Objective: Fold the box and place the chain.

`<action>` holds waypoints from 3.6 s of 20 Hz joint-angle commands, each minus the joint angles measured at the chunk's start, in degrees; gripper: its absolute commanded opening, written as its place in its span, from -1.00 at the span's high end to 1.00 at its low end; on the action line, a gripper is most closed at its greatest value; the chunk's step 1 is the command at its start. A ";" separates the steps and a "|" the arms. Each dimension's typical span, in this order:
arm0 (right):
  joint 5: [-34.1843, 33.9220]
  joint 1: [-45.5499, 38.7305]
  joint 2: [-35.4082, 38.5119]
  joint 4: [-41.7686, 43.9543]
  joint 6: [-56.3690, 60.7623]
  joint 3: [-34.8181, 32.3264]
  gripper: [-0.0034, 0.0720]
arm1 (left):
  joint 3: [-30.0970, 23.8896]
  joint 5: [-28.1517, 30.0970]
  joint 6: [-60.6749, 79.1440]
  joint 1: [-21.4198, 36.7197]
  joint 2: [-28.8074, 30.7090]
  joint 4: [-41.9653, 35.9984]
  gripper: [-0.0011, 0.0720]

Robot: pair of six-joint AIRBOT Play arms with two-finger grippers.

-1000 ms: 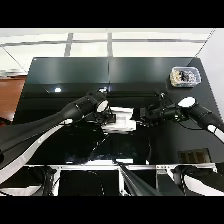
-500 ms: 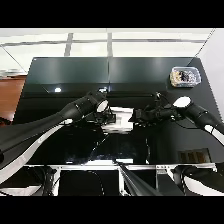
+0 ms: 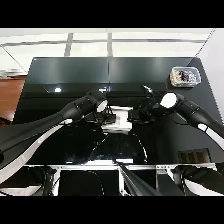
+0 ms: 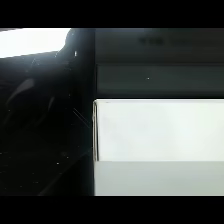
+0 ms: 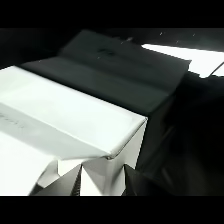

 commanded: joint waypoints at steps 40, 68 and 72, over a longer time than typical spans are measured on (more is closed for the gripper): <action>6.88 17.66 -10.14 -33.83 40.76 11.10 0.21 | 0.04 0.26 0.07 0.04 0.00 -1.09 0.90; 19.80 8.15 15.12 -74.01 29.62 10.75 0.04 | 0.04 0.44 0.07 0.04 0.00 -1.09 0.90; 0.04 -11.10 10.43 -67.10 32.02 5.42 -0.91 | 0.04 0.44 0.07 0.04 0.00 -1.09 0.90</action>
